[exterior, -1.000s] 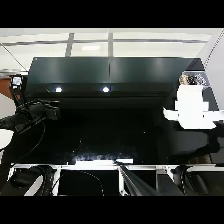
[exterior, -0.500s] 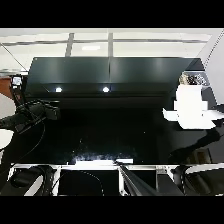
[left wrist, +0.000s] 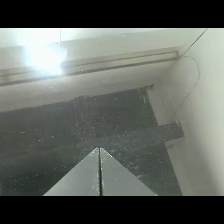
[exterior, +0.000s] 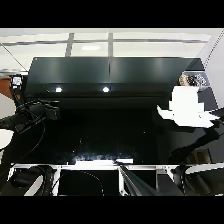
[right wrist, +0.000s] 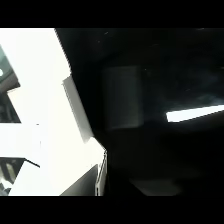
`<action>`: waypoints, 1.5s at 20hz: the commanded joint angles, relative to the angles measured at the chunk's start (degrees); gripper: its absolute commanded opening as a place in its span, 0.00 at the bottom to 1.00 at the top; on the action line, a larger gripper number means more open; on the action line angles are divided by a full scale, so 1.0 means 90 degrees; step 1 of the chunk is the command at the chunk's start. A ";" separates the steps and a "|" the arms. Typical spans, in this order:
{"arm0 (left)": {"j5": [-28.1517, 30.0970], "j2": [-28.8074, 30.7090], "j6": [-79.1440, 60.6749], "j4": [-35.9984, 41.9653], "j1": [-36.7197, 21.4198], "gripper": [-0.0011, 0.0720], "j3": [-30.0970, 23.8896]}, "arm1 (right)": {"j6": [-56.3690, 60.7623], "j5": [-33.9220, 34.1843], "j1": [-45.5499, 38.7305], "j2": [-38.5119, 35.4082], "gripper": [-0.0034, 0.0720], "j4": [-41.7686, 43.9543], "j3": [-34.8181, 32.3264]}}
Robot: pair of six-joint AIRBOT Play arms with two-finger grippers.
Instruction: Fold the box and place the chain.
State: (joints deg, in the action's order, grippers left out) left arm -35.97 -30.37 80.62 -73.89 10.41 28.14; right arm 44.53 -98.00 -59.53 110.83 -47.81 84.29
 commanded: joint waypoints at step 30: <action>0.0141 -0.1882 -0.0044 0.2397 0.0556 0.05 -0.0002 | -0.0782 0.6482 0.8580 -0.5855 0.10 0.2404 -0.6292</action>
State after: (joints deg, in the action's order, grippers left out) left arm -34.57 -44.21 80.34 -56.69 14.85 28.14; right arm 43.70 -46.39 13.08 58.96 -26.57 30.96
